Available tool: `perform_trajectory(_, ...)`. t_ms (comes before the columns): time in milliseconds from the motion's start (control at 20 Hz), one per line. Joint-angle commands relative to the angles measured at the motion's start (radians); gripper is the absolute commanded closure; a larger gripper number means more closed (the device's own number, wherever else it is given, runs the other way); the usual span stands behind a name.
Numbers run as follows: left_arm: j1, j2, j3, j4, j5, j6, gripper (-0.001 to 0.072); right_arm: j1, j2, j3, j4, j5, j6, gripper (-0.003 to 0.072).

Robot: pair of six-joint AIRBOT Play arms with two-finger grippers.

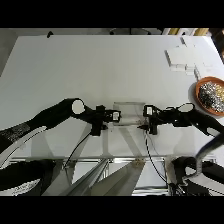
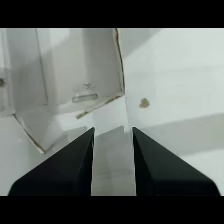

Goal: Fold the box and place the chain.

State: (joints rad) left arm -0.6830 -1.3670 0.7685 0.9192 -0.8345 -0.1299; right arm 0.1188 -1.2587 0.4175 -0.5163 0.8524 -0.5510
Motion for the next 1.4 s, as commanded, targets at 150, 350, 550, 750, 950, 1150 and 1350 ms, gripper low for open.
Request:
perform_trajectory(150, 0.037, -0.001, 0.000, 0.014, -0.014, -0.058, 0.0437, 0.000, 0.000, 0.000, 0.000, 0.000, 0.000, 0.0289)
perform_trajectory(350, 0.061, -0.001, 0.000, 0.006, 0.019, -0.057, 0.0437, 0.000, 0.000, 0.000, 0.000, 0.000, 0.000, 0.0289)
perform_trajectory(550, 0.040, -0.006, 0.000, -0.104, 0.149, -0.041, 0.0437, 0.000, 0.000, 0.000, 0.000, 0.000, 0.000, 0.0289)
perform_trajectory(750, -0.002, -0.047, 0.000, -0.104, 0.135, 0.041, 0.0438, 0.000, 0.000, 0.000, 0.000, 0.000, 0.000, 0.0289)
perform_trajectory(950, -0.023, -0.057, 0.000, -0.124, 0.147, 0.048, 0.0440, 0.000, 0.000, 0.000, 0.000, 0.000, 0.000, 0.0289)
perform_trajectory(1150, -0.038, -0.057, 0.000, -0.159, 0.163, 0.159, 0.0527, 0.000, 0.000, 0.000, 0.000, 0.000, 0.000, 0.0289)
perform_trajectory(1350, -0.057, -0.058, 0.000, -0.213, 0.196, 0.241, 0.0588, 0.000, 0.000, 0.000, 0.000, 0.000, 0.000, 0.0289)
